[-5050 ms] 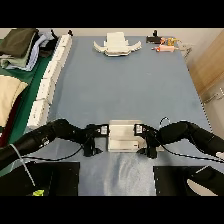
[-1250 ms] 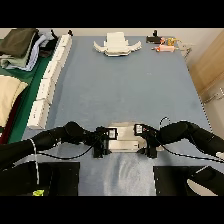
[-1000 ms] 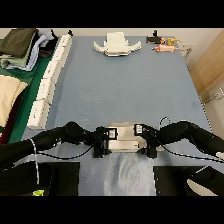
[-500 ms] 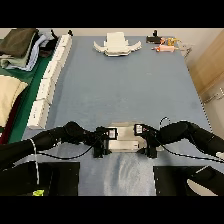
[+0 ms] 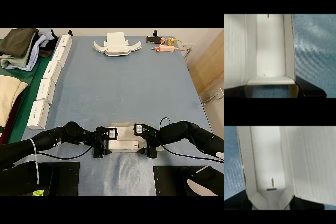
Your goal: Fold the box.
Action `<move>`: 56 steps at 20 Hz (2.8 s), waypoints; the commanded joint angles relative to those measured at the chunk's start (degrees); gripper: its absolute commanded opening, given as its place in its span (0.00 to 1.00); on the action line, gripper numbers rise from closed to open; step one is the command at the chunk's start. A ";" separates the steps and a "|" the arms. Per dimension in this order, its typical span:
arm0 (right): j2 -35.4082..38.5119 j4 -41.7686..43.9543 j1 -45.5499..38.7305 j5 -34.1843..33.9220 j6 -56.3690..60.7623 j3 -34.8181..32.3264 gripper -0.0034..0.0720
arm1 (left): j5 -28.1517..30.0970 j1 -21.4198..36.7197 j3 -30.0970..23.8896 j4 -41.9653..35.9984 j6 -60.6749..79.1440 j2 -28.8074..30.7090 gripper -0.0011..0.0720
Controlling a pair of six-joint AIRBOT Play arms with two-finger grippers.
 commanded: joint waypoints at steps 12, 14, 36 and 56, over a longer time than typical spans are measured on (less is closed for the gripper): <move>5.35 -11.58 0.04 -4.98 15.13 6.64 0.99 | -0.09 -0.02 0.07 0.02 -0.02 0.02 0.73; 7.54 -13.88 0.04 -8.59 15.91 7.56 0.99 | -0.09 -0.02 0.04 0.02 -0.02 0.02 0.73; -0.85 6.93 0.07 -2.93 60.43 16.76 0.05 | -0.09 -0.02 0.04 0.02 -0.02 0.02 0.73; -16.17 4.50 1.38 -1.31 54.64 18.60 0.05 | -0.09 -0.02 0.04 0.02 -0.02 0.02 0.73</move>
